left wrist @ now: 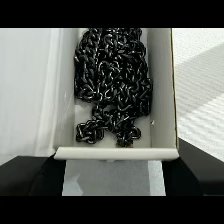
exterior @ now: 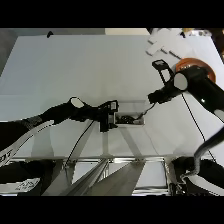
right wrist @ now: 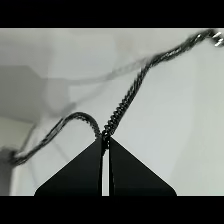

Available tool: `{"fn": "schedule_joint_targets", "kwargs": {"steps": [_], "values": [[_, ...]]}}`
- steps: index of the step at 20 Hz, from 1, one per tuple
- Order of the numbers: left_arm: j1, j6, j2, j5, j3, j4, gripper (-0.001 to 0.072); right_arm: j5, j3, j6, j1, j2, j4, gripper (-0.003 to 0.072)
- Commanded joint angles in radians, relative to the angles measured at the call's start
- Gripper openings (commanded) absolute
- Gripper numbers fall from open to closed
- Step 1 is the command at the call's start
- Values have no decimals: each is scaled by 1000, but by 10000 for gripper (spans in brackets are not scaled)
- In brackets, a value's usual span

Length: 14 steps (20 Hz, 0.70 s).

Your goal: Fold the box and place the chain.

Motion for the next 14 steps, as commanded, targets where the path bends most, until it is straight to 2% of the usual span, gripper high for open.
{"fn": "schedule_joint_targets", "kwargs": {"steps": [1, 4, 8, 14], "values": [[0, 0, 0, 0, 0, 0, 229, 30, 1, -2, 89, 169, 95, 12], [0, 0, 0, 0, 0, 0, 229, 25, 1, -1, 179, 269, 174, 12], [0, 0, 0, -1, 0, 0, 229, 8, 1, -1, 285, 311, 248, 12], [0, 0, 0, 0, 0, 0, 229, -163, 1, 3, 352, 303, 247, 12]]}}
